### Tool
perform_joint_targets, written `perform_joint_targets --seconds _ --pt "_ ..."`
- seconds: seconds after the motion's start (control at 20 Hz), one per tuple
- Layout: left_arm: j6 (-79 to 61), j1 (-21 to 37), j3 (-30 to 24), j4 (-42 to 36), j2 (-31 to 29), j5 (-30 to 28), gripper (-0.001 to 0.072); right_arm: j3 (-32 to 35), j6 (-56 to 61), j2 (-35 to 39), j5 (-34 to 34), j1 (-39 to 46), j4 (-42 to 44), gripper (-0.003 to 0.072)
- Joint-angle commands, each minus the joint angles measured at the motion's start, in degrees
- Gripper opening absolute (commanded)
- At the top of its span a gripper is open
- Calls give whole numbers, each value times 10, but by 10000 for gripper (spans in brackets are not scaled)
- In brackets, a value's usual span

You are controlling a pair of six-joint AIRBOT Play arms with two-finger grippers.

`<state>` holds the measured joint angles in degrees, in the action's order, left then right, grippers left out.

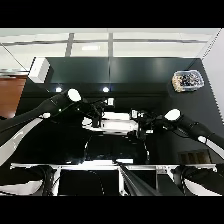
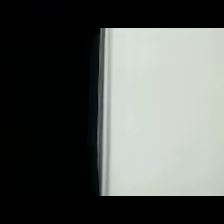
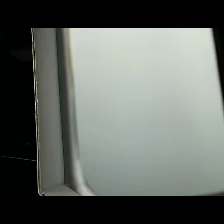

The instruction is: Fold the box and place the chain.

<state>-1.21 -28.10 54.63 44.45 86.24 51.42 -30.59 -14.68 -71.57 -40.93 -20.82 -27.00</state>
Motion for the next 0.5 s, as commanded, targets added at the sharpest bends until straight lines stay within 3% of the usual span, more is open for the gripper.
perform_joint_targets --seconds 0.0,0.45 --pt "2 0 0 0 0 1 28 -1 29 -1 2 0 -24 596" --pt "2 -1 0 -2 0 2 28 -1 58 -4 25 -21 -57 597"
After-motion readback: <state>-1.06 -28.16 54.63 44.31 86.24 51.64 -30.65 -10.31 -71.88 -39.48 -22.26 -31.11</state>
